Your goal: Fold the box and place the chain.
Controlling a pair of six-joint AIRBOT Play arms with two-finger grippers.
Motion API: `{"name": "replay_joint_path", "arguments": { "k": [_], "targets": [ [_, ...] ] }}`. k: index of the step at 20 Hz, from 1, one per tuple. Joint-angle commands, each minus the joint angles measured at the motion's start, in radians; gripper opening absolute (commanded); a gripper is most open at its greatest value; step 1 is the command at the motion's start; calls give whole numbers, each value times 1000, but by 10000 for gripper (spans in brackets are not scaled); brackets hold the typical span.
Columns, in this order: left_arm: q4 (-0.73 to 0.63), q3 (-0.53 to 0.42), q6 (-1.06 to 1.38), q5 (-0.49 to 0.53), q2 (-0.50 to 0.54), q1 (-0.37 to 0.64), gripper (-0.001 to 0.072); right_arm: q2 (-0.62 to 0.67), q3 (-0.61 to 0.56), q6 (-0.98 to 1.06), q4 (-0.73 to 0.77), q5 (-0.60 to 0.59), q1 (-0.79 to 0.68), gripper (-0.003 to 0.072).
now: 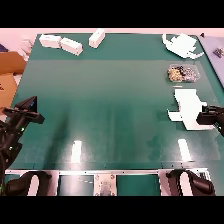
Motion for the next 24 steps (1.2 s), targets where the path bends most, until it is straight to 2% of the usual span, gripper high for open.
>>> {"name": "replay_joint_path", "arguments": {
  "k": [1,3,6,9,11,12,14,20,24],
  "targets": [
    [0,-1,0,0,1,0,21,-84,38,-20,2,22,-17,286],
    [0,-1,0,0,1,0,21,-150,77,-29,-13,22,-37,291],
    [0,-1,0,0,1,0,21,-325,201,-85,-7,88,-187,294],
    [0,-1,0,0,1,0,21,-530,381,-160,11,249,-398,295],
    [0,-1,0,0,1,0,21,-674,513,-220,102,385,-544,318],
    [0,-1,0,0,1,0,21,-756,586,-273,195,470,-610,342],
    [0,-1,0,0,1,0,21,-918,734,-311,286,625,-687,377],
    [0,-1,0,0,1,0,21,-1402,1205,-310,280,943,-707,399],
    [0,0,0,0,1,0,21,-1575,1424,-336,276,983,-709,399]
  ]
}}
